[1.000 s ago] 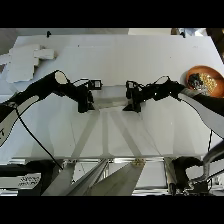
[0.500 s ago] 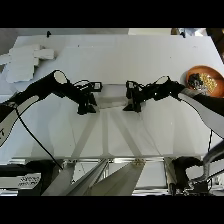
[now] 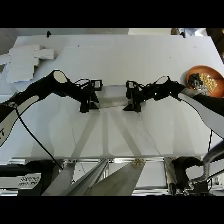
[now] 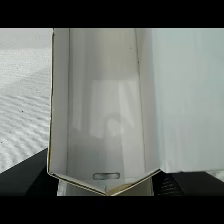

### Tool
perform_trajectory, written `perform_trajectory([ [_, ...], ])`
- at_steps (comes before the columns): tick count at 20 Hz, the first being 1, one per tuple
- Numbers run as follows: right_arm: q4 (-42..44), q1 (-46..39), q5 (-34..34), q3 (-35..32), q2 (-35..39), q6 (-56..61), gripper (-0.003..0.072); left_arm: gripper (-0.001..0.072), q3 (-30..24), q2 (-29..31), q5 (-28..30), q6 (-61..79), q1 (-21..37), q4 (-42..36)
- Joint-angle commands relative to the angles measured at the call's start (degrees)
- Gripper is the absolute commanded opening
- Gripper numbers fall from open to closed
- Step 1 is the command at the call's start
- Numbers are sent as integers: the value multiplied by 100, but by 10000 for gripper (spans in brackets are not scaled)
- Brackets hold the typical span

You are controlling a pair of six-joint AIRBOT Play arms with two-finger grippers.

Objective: Fold the box and place the chain.

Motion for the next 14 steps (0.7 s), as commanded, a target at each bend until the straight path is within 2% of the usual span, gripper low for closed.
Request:
perform_trajectory([
  [1,-2,0,2,4,2,-4,495,334,0,-2,240,20,-2,-24],
  [3,-2,0,2,4,2,-4,495,267,0,-4,269,20,-2,-24],
  [9,-2,0,2,4,2,-4,495,261,0,-170,107,17,-2,-662],
  [11,-2,0,2,4,2,-4,495,310,0,-262,-44,17,-2,-817],
  [12,-2,0,2,4,2,-4,495,372,0,-289,-39,17,-2,-813],
  [14,-2,0,2,4,2,-4,495,431,0,-291,-31,20,0,-813],
])
